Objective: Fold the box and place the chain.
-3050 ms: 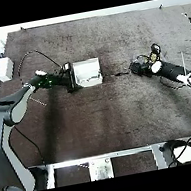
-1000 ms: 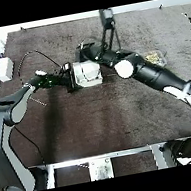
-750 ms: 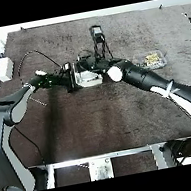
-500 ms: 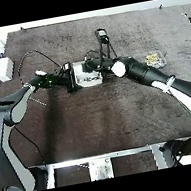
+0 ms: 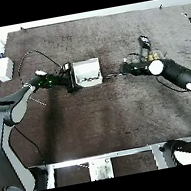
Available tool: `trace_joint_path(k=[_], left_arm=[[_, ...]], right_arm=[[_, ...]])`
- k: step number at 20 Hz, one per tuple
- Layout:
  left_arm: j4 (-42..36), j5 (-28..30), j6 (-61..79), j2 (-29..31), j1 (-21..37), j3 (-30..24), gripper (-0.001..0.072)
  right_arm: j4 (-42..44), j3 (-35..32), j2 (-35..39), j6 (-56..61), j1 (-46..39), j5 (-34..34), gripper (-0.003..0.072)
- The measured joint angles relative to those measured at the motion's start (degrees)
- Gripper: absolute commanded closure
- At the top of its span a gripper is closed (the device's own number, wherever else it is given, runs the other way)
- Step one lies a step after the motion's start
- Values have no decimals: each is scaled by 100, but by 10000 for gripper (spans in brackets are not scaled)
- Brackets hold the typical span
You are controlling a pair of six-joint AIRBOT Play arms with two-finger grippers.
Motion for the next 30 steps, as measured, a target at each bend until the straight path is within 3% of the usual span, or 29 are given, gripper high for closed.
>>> trace_joint_path(k=[1, 2, 13, 15, 17, 18, 24, 30], left_arm=[[0, -2, 2, 0, 0, 0, 546], [0, -2, 2, 0, 0, 0, 547], [0, 0, 2, 0, 0, 0, 547], [0, 0, 2, 0, 0, 0, 547], [0, -2, 2, 0, 0, 0, 547], [0, 0, 2, 0, 0, 0, 547], [0, -2, 2, 0, 0, 0, 547], [0, -2, 2, 0, 0, 0, 547]], right_arm=[[13, -98, -28, 42, -201, -85, 289], [24, -160, -96, 46, -350, -192, 396], [267, 656, -1749, 251, -748, -688, 403], [271, 708, -1862, 304, -754, -737, 572], [275, 739, -1923, 341, -756, -804, 588], [280, 745, -1941, 345, -756, -835, 677], [299, 763, -1790, 343, -669, -776, 674], [302, 767, -706, 61, -7, -553, 674]])
